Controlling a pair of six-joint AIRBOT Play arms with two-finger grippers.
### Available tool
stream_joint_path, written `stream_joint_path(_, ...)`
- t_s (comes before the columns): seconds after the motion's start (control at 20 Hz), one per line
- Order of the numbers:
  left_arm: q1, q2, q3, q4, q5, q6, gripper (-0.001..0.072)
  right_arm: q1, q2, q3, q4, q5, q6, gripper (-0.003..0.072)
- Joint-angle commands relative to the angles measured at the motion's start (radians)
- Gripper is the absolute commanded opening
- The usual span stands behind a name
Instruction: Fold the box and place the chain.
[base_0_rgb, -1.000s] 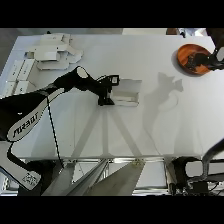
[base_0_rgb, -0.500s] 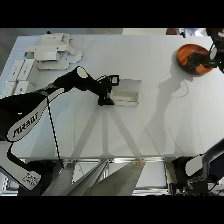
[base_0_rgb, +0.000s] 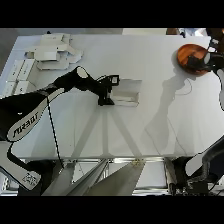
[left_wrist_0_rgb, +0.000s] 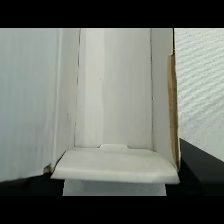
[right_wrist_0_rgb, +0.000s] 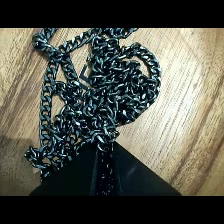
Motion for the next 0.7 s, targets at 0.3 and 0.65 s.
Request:
stream_joint_path(0.3, 0.001, 0.000, 0.001, 0.000, 0.000, 0.000, 0.0584, 0.005, 0.180, 0.079, 0.024, 0.241, -0.256, 0.0016)
stream_joint_path(0.65, 0.001, 0.000, 0.001, 0.000, 0.000, 0.000, 0.0584, 0.005, 0.386, 0.079, 0.053, 0.569, -0.529, 0.0015)
